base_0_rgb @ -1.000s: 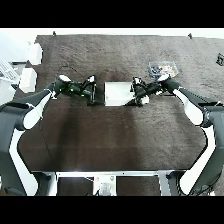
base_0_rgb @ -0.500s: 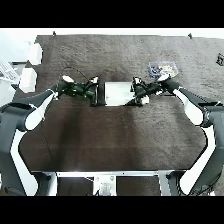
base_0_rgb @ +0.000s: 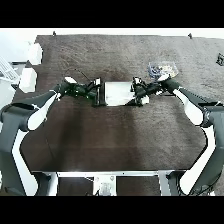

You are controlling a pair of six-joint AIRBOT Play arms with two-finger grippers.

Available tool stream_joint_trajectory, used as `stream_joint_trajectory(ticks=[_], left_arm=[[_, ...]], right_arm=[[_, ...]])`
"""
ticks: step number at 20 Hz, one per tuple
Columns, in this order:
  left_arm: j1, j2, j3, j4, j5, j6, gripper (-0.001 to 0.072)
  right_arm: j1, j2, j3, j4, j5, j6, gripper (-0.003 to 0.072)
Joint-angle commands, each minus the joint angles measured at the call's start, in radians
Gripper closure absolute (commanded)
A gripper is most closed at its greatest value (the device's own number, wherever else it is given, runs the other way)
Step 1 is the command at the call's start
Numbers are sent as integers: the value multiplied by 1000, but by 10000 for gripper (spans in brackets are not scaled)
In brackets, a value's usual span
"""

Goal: Fold the box and place the chain.

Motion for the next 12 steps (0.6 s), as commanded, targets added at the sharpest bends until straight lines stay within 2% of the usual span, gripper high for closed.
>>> stream_joint_trajectory(ticks=[1,12], left_arm=[[-6,-16,2,-26,16,9,-5],[-6,-20,3,-75,28,0,3]], right_arm=[[0,0,0,0,0,0,147],[0,0,0,0,0,0,147]])
